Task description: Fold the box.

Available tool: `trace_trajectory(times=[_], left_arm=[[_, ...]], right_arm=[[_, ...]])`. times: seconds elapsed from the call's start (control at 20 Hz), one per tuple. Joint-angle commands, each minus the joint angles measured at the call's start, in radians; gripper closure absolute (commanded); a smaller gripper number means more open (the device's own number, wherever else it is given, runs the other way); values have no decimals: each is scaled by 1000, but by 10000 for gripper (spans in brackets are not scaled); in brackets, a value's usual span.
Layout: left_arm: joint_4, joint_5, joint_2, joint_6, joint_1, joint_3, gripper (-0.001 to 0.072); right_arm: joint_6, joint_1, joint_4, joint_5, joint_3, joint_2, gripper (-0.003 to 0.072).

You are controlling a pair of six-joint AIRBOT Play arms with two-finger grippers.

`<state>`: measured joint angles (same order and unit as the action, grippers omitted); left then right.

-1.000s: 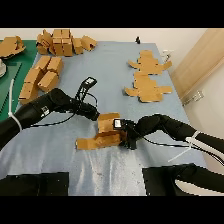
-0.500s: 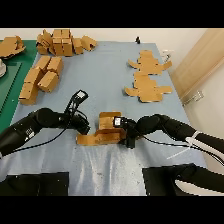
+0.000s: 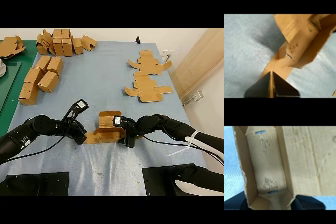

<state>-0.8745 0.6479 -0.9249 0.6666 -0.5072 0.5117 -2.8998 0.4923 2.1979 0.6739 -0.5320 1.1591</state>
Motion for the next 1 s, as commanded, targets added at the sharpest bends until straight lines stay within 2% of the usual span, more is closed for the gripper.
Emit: trace_trajectory(times=[0.0, 0.25, 0.45, 0.65, 0.75, 0.95], left_arm=[[-2, 43, 2, -158, 0, -3, 7], [-2, 75, 2, -267, -56, -3, -3], [-1, -18, -5, -286, -107, -2, -4], [7, -43, -70, -364, -146, -2, -4], [6, -93, -100, -368, -174, -1, -4], [6, -127, -116, -403, -179, 22, -3]], right_arm=[[0, 1, -3, 5, 1, 3, 91], [0, 1, -3, 19, -1, -2, 89], [0, 1, -3, 19, -1, -10, 88], [0, 1, -3, 19, -1, -10, 89], [1, 1, -3, 19, -1, -10, 88], [1, 1, -3, 22, -1, -10, 89]])
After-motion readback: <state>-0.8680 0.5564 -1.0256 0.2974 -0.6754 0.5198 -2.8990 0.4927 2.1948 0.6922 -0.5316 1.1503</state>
